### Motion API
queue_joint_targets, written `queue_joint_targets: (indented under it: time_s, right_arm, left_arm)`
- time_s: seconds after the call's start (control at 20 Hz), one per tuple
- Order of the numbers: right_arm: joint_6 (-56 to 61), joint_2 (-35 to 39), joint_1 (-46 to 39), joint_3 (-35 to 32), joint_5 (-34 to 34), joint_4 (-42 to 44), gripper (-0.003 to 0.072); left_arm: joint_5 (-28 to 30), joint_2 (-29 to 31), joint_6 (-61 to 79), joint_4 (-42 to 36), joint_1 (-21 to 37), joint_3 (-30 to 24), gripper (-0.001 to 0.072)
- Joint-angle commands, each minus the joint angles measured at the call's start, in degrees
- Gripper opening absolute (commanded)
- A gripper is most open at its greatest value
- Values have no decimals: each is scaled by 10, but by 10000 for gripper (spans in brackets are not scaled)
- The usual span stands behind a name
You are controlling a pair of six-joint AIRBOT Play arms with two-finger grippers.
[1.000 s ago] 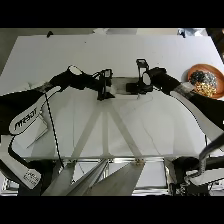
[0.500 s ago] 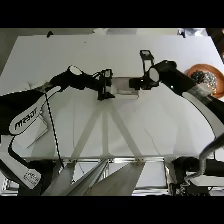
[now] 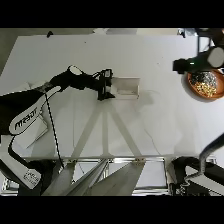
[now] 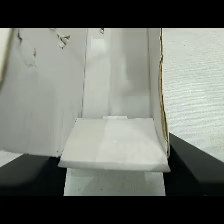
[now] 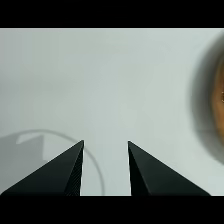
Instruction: Fold the box and place the chain.
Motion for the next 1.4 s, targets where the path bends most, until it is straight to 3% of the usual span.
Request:
queue_joint_targets:
  time_s: [0.0, 0.25, 0.4, 0.95, 1.05, 1.15, 1.2, 1.35]
  right_arm:
    - [-94, -13, -133, 1, -5, -4, 415]
    - [-110, -111, -273, 1, -13, 12, 462]
    - [-111, -153, -314, 1, -35, 14, 467]
    - [-138, -264, -320, 1, -120, 80, 474]
    - [-141, -274, -320, 1, -126, 92, 398]
    - [-159, -273, -316, 3, -115, 111, 109]
    - [-169, -270, -313, 4, -105, 113, 7]
    - [-185, -240, -298, 4, -88, 110, 6]
  left_arm:
    - [0, 0, 0, 0, 0, 0, 421]
    - [0, 0, 0, 0, 0, 0, 421]
    - [0, 0, 0, 0, 0, 0, 421]
    - [0, 0, 0, 0, 0, 0, 421]
    - [0, 0, 0, 0, 0, 0, 421]
    - [0, 0, 0, 0, 0, 0, 421]
    - [0, 0, 0, 0, 0, 0, 421]
    - [0, 0, 0, 0, 0, 0, 421]
